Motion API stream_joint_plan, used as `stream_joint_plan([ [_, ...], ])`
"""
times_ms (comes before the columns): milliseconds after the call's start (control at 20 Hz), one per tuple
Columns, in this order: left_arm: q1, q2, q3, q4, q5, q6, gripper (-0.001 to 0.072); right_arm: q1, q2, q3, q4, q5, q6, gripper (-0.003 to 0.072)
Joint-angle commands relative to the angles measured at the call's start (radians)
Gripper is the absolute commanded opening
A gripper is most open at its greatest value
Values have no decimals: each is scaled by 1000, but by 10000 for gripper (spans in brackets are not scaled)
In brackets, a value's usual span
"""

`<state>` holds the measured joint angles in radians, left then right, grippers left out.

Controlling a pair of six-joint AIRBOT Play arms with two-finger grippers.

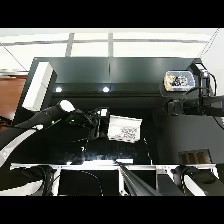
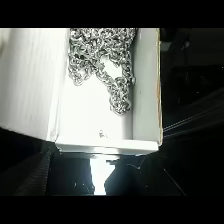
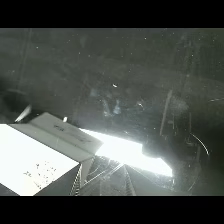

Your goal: Fold the box and place the chain.

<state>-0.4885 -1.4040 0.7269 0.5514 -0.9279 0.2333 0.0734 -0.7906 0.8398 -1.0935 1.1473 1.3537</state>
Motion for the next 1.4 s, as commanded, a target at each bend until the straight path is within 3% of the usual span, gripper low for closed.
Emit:
stream_joint_plan([
  [0, -3, -10, 12, -10, -19, 6, 691, 0, 0, 1, 0, 0, 0, 327],
  [400, -48, -23, 13, -16, 6, -6, 690, 0, 0, 1, 0, 0, 0, 327],
  [450, -47, -23, 13, -18, 9, -11, 636, -1, 0, 1, -1, 0, 0, 327],
  [500, -47, -23, 13, -17, 9, -16, 460, -1, 0, 0, -4, -2, 0, 327],
  [550, -47, -23, 13, -17, 8, -17, 372, 0, 0, -6, -3, -8, 0, 327],
  [650, -47, -23, 13, -17, 8, -17, 372, 0, -2, -39, 19, -11, 1, 345],
  [700, -47, -23, 13, -17, 8, -17, 372, 1, -7, -58, 48, -12, 0, 610],
  [750, -47, -23, 13, -17, 8, -17, 373, 12, -13, -66, 60, -15, -1, 664],
  [1000, -47, -23, 13, -17, 8, -17, 373, 60, -59, -66, 179, -151, -27, 658],
  [1350, -47, -23, 13, -17, 8, -17, 375, 60, -238, -66, 447, -156, -318, 657],
])
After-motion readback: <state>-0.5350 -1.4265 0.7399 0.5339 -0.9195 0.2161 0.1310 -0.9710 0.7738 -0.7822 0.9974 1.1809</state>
